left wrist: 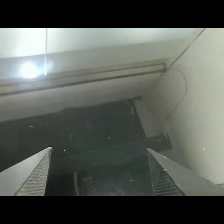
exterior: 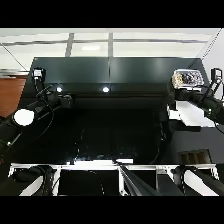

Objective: Fold the box and place the chain.

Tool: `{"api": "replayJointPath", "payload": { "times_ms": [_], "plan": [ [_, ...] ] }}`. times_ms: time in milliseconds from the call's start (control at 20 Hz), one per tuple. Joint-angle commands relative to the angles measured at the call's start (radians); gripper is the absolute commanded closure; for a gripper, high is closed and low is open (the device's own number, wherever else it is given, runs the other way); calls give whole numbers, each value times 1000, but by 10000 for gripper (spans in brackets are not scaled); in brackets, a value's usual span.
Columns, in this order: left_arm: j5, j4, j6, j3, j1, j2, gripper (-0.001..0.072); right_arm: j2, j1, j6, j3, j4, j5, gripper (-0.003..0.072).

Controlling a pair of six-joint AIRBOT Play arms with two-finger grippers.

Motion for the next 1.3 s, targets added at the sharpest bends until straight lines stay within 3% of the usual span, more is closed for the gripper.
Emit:
{"api": "replayJointPath", "payload": {
  "times_ms": [0, 100, 200, 300, 400, 500, 650, 750, 900, 1000, 1050, 1150, 1200, 1250],
  "plan": [
    [-19, -6, 10, 1, 1, -1, -7, -2, 0, 29, 68, -101, -18, -21],
    [-19, -8, 9, 1, 1, -1, -7, -6, -24, 338, 180, -491, -154, -19],
    [-24, -11, 9, 1, 1, -1, -7, -59, -127, 734, 321, -940, -167, -13],
    [-31, -11, 9, 1, 1, -1, -7, -162, -274, 1065, 478, -1262, 22, -13],
    [-32, -11, 9, 1, 1, -1, -6, -272, -410, 1220, 621, -1424, 345, -13],
    [-32, -11, 9, 1, 1, -1, -6, -356, -512, 1141, 703, -1382, 550, -12],
    [-33, -11, 9, 1, 1, -1, -5, -443, -596, 831, 730, -1150, 705, -12],
    [-32, -11, 9, 1, 1, -1, -5, -498, -606, 698, 730, -1040, 768, -12],
    [-33, -11, 9, 1, 1, -1, -6, -555, -595, 612, 730, -945, 748, -11],
    [-33, -11, 9, 1, 1, -1, -5, -573, -583, 585, 732, -916, 698, 117],
    [-33, -11, 9, 1, 1, -1, -5, -583, -575, 571, 736, -916, 691, 117],
    [-33, -11, 9, 1, 1, -1, -5, -597, -561, 551, 737, -918, 702, 219],
    [-32, -11, 9, 1, 1, -1, -5, -599, -555, 541, 737, -921, 704, 326],
    [-33, -11, 9, 1, 1, -1, -5, -599, -554, 528, 738, -920, 704, 628]
  ]
}}
